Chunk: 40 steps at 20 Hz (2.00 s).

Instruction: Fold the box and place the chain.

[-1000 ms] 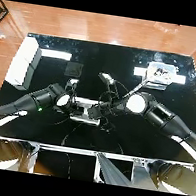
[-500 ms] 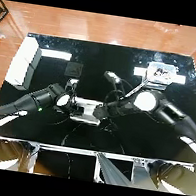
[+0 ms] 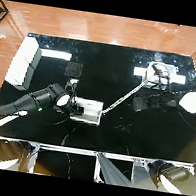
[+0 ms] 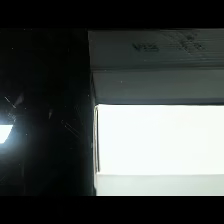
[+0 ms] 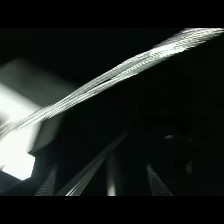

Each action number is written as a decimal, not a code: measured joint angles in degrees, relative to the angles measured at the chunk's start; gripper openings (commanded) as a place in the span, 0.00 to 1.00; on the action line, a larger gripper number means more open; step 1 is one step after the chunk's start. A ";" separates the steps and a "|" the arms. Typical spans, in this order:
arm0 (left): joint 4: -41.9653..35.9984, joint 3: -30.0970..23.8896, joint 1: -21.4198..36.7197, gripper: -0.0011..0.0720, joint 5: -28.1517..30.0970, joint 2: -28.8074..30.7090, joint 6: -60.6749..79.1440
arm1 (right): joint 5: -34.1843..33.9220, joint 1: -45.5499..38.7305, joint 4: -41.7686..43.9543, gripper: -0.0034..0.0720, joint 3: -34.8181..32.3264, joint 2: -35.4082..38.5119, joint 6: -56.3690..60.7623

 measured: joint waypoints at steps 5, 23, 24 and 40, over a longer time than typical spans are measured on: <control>0.00 -0.02 0.00 0.05 0.04 0.00 0.00 | -11.30 -7.30 -5.75 0.98 0.15 -6.99 9.68; -0.17 0.00 0.00 0.05 -0.26 0.00 0.00 | -23.08 -10.19 -20.94 0.66 20.22 -40.41 38.32; -0.17 0.00 0.00 0.05 -0.26 0.00 0.00 | -23.26 -10.29 -21.20 0.64 20.35 -40.70 38.95; -0.22 0.00 0.00 0.05 -0.55 0.00 0.00 | -18.86 -10.54 -16.81 0.08 20.68 -29.40 24.33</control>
